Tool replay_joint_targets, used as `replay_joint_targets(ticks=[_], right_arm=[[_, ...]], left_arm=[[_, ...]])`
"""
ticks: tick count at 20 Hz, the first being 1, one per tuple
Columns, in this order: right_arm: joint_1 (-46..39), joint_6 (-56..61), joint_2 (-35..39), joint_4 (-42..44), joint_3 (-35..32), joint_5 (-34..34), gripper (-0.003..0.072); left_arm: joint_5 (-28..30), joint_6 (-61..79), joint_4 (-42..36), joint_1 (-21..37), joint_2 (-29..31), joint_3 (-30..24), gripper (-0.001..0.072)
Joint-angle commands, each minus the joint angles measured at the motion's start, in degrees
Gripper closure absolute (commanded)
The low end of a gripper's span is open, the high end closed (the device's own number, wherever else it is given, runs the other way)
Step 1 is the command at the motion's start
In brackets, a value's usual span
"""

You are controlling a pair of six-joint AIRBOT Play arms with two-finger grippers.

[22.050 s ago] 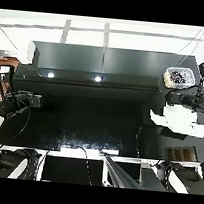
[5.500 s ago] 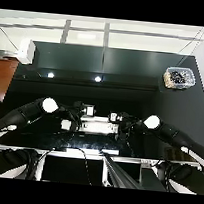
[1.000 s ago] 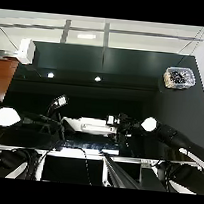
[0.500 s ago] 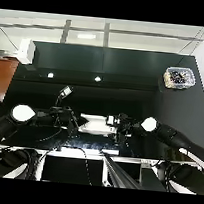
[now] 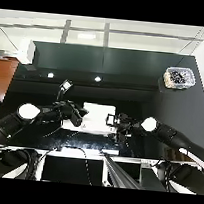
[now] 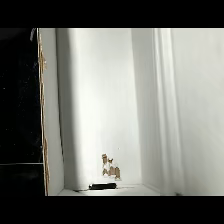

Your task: Fold the box and place the chain.

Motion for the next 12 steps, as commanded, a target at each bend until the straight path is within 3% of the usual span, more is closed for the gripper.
replay_joint_targets(ticks=[1,7,12], right_arm=[[0.02,0.0,0.02,0.02,-0.02,0.0,0.0276],[0.02,0.0,0.02,0.02,-0.02,-0.02,0.0276],[0.02,0.0,0.02,0.02,-0.02,0.0,0.0276]], left_arm=[[1.88,0.24,-0.11,-0.04,-3.32,0.04,0.0679],[1.79,1.9,0.61,-0.02,-7.58,0.04,0.0679],[-2.27,1.86,3.76,1.92,-5.84,3.43,0.068]])
